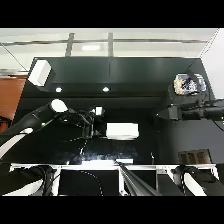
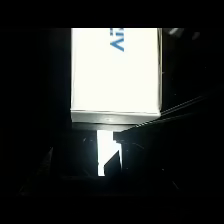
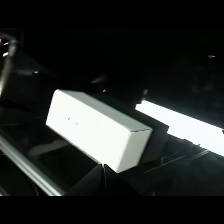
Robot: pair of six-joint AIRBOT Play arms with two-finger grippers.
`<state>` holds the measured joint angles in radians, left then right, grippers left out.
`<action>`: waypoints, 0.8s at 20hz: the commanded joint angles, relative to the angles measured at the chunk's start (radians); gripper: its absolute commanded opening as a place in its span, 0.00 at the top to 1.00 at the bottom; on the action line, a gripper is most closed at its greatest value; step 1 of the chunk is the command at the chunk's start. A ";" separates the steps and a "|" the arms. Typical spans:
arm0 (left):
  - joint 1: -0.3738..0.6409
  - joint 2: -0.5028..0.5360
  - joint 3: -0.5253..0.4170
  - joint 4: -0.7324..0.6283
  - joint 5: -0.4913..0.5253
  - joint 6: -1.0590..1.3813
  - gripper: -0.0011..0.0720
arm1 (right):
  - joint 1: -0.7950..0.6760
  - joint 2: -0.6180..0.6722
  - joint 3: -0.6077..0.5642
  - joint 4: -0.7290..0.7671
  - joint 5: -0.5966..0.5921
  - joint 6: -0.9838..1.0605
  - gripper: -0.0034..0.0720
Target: Fold the box and place the chain.
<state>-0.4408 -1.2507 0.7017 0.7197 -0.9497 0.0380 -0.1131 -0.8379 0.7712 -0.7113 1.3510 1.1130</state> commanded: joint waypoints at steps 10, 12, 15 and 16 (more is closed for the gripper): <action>-0.264 -0.074 0.228 -0.112 0.114 -0.219 0.04 | -0.115 0.019 0.003 -0.161 -0.117 0.005 0.93; -0.283 -0.142 0.282 -0.106 0.118 -0.227 0.03 | -0.115 0.019 0.003 -0.161 -0.117 0.005 0.93; -0.293 -0.193 0.307 -0.098 0.119 -0.237 0.01 | -0.115 0.019 0.003 -0.161 -0.117 0.005 0.94; -0.293 -0.201 0.307 -0.095 0.119 -0.238 0.01 | -0.116 0.019 0.002 -0.162 -0.117 0.005 0.94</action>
<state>-0.7181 -1.4052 0.9798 0.6304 -0.8452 -0.1890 -0.2268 -0.8200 0.7727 -0.8700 1.2369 1.1187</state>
